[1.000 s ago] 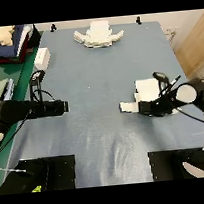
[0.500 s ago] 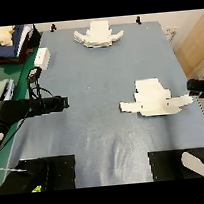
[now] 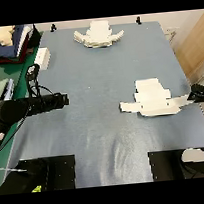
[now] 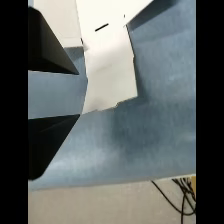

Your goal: Fold the box.

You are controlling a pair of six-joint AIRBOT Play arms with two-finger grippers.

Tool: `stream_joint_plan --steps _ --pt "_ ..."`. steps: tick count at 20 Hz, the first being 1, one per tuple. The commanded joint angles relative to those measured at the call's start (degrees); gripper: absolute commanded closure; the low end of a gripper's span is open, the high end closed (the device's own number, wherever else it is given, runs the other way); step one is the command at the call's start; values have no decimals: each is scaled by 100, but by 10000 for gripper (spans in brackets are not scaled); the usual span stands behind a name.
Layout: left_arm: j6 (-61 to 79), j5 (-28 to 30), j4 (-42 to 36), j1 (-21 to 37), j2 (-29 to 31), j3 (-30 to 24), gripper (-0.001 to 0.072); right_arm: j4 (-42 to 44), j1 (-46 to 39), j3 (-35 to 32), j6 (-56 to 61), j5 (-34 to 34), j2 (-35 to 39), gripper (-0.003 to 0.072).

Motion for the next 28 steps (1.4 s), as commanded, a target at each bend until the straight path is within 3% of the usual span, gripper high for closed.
stream_joint_plan --steps 1,2,4,5,7,9,12,19,20,21,22,26,28 --pt "2 24 -13 -2 -2 0 693 544 -98 186 -498 136 -280 308" --pt "0 24 -28 -2 -2 0 693 529 -98 210 -501 140 -304 316" --pt "0 24 -173 -2 -2 0 693 579 -98 216 -603 192 -321 451" --pt "0 20 -243 -2 -2 0 693 568 -98 216 -654 203 -321 460" --pt "0 7 -337 -2 -2 0 692 380 -98 267 -643 170 -319 453" --pt "0 -24 -407 -2 -2 0 691 273 -107 470 -529 168 -299 294" --pt "0 -216 -468 -2 -2 0 691 216 -109 828 -236 136 -278 294" --pt "2 -568 -660 -2 -2 0 688 149 -109 848 -142 254 -911 295" --pt "2 -590 -697 -2 -2 0 538 142 -109 848 -170 297 -988 295" --pt "0 -599 -748 -2 -2 0 280 149 -109 848 -221 367 -1054 313" --pt "-11 -599 -800 0 -2 0 221 177 -109 848 -223 435 -1123 355" --pt "-9 -597 -894 -2 -2 0 221 1482 -94 809 -850 1156 -1255 651" --pt "-4 -595 -894 -2 -2 0 221 2575 13 774 -898 1512 -1250 684"
